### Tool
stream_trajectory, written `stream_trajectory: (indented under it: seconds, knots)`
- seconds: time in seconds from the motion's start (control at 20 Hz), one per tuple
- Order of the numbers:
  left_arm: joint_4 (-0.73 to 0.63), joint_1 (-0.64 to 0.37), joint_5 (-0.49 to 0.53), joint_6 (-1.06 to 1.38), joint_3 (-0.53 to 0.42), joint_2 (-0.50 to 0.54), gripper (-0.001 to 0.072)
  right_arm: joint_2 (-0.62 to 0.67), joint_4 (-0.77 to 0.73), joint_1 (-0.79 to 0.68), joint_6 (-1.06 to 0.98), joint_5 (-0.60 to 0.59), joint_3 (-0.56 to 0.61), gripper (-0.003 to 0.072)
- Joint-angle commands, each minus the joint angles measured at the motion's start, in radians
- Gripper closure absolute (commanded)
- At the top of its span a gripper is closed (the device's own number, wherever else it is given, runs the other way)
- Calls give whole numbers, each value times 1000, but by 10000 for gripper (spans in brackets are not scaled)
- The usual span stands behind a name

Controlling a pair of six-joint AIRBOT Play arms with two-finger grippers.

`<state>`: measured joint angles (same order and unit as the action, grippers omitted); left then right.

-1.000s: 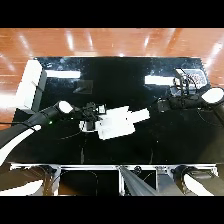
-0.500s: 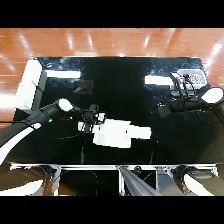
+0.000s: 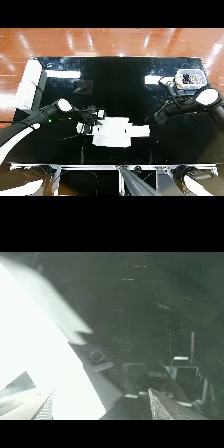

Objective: Fold the box and place the chain.

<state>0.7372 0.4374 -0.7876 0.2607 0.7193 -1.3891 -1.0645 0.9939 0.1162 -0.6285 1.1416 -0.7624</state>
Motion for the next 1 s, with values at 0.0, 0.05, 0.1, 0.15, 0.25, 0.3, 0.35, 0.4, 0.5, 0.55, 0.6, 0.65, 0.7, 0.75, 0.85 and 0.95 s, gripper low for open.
stream_trajectory:
  seconds: [0.0,0.05,0.1,0.15,0.25,0.3,0.35,0.4,0.5,0.55,0.6,0.65,0.7,0.75,0.85,0.95]
  knots:
    - [34,0,37,-72,-26,0,690,-1,-6,121,206,-2,24,-26]
    - [34,0,52,-76,-34,0,691,-2,-1,161,264,-5,28,-26]
    - [34,0,54,-86,-35,0,691,-5,21,206,318,-11,32,-26]
    - [33,0,56,-98,-35,1,690,-6,45,247,341,-41,40,-26]
    - [33,0,69,-113,-35,1,691,-6,103,300,373,-145,61,-26]
    - [32,0,76,-120,-35,1,690,-6,111,311,400,-187,63,-26]
    - [33,0,78,-126,-35,1,690,-6,110,313,460,-208,64,-26]
    - [34,0,77,-138,-35,1,690,-6,103,313,538,-228,65,-26]
    - [33,0,81,-138,-35,1,690,-6,64,312,666,-301,65,-26]
    - [34,0,83,-138,-35,0,690,-6,32,312,686,-367,65,-26]
    - [40,0,85,-138,-35,0,690,-4,-16,312,686,-426,65,-26]
    - [41,0,85,-138,-35,0,690,-4,-49,312,686,-458,65,-26]
    - [41,0,85,-137,-35,0,690,-2,-50,312,695,-441,64,-26]
    - [41,0,84,-138,-35,0,689,4,-52,312,705,-400,64,-26]
    - [41,0,81,-138,-35,0,689,55,-95,300,717,-354,64,-26]
    - [41,0,81,-136,-34,0,689,132,-171,220,716,-307,64,-26]
